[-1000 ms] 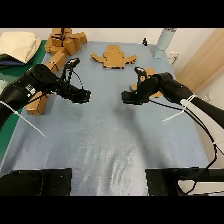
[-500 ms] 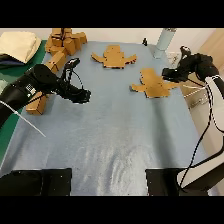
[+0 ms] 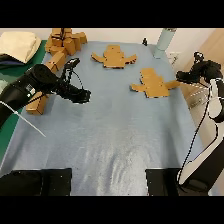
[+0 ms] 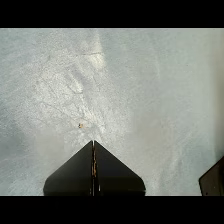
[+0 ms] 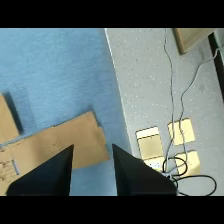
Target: Fold the box.
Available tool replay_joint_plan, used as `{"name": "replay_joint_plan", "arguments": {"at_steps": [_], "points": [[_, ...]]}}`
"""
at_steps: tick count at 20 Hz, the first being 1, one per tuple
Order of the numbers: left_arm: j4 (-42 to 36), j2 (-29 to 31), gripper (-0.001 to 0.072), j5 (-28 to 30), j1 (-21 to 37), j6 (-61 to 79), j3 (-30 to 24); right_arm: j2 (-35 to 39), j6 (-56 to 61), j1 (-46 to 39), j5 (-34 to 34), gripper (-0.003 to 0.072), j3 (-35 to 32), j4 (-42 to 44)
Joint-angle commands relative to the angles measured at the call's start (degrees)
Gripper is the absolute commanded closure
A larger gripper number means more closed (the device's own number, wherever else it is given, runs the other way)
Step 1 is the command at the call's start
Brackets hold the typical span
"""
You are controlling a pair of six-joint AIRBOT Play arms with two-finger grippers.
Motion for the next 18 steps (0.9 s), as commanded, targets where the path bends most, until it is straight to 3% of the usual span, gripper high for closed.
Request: {"name": "replay_joint_plan", "arguments": {"at_steps": [1, 8, 11, 12, 13, 15, 18], "points": [[0.0, 0.0, 0.0699, 0.0, 0.0, 0.0, 0.1, -1.4, -4.4, -0.6, -0.1, 0.0299, 1.1, 1.0], [0.0, 0.0, 0.07, 0.0, 0.0, 0.0, 0.1, -3.8, -13.1, -0.5, -1.3, 0.0299, 1.1, 7.9], [0.0, 0.0, 0.0699, 0.0, 0.0, 0.0, 0.1, -3.6, -19.7, -0.5, -4.5, 0.0342, 2.0, 14.6], [0.0, 0.0, 0.0699, 0.0, 0.0, 0.0, 0.1, -3.6, -21.1, -0.5, -6.8, 0.0373, 2.9, 16.5], [0.0, 0.0, 0.0699, 0.0, 0.0, 0.0, 0.1, -3.4, -23.3, -0.5, -9.6, 0.0482, 3.8, 18.7], [0.0, 0.0, 0.0699, 0.0, 0.0, 0.0, 0.1, -2.8, -25.7, -0.5, -13.5, 0.049, 4.7, 22.3], [0.0, 0.0, 0.0699, 0.0, 0.0, 0.0, 0.1, -1.9, -25.8, -0.5, -17.4, 0.0678, 4.9, 24.1]]}}
